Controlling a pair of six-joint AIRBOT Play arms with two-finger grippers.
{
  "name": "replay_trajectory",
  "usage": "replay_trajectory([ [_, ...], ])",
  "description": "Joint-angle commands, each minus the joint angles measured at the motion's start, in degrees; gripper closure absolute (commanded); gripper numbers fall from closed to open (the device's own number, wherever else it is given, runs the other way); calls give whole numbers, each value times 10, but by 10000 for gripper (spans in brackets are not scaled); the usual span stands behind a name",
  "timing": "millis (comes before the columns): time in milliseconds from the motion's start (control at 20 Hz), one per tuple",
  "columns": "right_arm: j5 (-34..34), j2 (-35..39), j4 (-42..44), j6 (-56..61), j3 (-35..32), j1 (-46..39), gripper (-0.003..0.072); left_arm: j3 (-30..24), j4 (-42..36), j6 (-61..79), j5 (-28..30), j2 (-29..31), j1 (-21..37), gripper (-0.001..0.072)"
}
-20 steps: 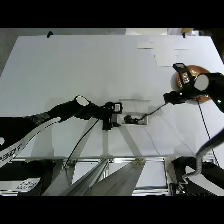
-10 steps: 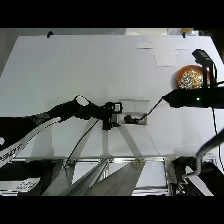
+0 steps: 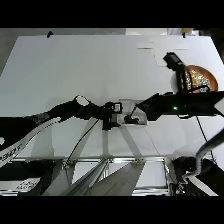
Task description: Fold the box and place the chain.
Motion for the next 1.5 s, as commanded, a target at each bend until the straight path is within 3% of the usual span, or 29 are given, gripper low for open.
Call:
replay_trajectory([
  [0,-18,-58,-39,21,-2,37,668,0,0,0,0,0,0,540],
  [200,-22,-115,-51,27,-21,43,659,0,0,0,0,0,0,540],
  [250,-22,-124,-52,27,-26,43,593,0,0,0,0,0,0,540],
  [350,-21,-137,-56,27,-31,43,533,0,0,0,0,0,0,540],
  [400,-22,-137,-55,26,-31,42,445,0,0,0,0,0,0,540],
  [450,-24,-136,-57,23,-28,40,421,0,0,0,0,0,0,540],
  [650,19,-133,-66,14,46,-39,430,0,0,0,0,0,0,540],
  [750,30,-133,-102,14,83,-96,471,0,0,0,0,0,0,540],
  [1000,42,-172,-235,56,85,-207,461,0,0,0,0,0,0,540],
  [1050,41,-187,-249,57,79,-216,429,0,0,0,0,0,0,540],
  [1100,41,-206,-257,57,73,-222,312,0,0,0,0,0,0,540],
  [1150,42,-226,-262,57,70,-223,275,0,0,0,0,0,0,540],
  [1450,40,-342,-271,75,68,-223,279,0,0,0,0,0,0,540],
])
